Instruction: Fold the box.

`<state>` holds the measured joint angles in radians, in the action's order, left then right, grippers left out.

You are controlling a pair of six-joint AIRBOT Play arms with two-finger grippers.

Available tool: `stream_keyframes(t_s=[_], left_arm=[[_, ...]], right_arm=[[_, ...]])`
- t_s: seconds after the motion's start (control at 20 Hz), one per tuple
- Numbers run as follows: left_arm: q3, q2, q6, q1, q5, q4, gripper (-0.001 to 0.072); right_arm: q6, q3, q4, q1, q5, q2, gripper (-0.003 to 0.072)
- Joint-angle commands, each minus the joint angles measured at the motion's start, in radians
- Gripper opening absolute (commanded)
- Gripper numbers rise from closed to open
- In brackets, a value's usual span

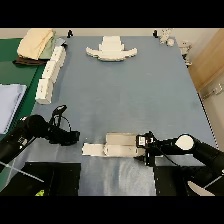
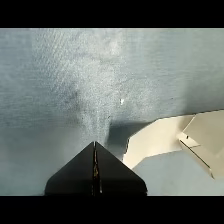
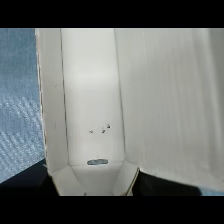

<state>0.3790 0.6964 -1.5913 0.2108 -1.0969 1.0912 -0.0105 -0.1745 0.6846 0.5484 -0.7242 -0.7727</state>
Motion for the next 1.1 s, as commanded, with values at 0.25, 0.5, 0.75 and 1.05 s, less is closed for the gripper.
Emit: stream_keyframes(t_s=[0.25,0.5,0.75,1.05], left_arm=[[-0.056,0.139,0.191,-0.029,0.043,-0.313,0.0013],[-0.093,0.137,0.179,0.107,0.072,-0.311,0.0013],[-0.091,0.137,0.179,0.194,0.166,-0.393,0.0013],[-0.065,0.049,0.168,0.206,0.162,-0.434,0.0013]], right_arm=[[0.0,-0.001,0.0,0.0,0.0,0.001,0.0526],[0.0,-0.001,0.0,0.0,0.0,0.001,0.0526],[0.0,-0.001,0.0,0.0,0.0,0.001,0.0526],[0.0,-0.001,0.0,0.0,0.0,0.001,0.0526]])
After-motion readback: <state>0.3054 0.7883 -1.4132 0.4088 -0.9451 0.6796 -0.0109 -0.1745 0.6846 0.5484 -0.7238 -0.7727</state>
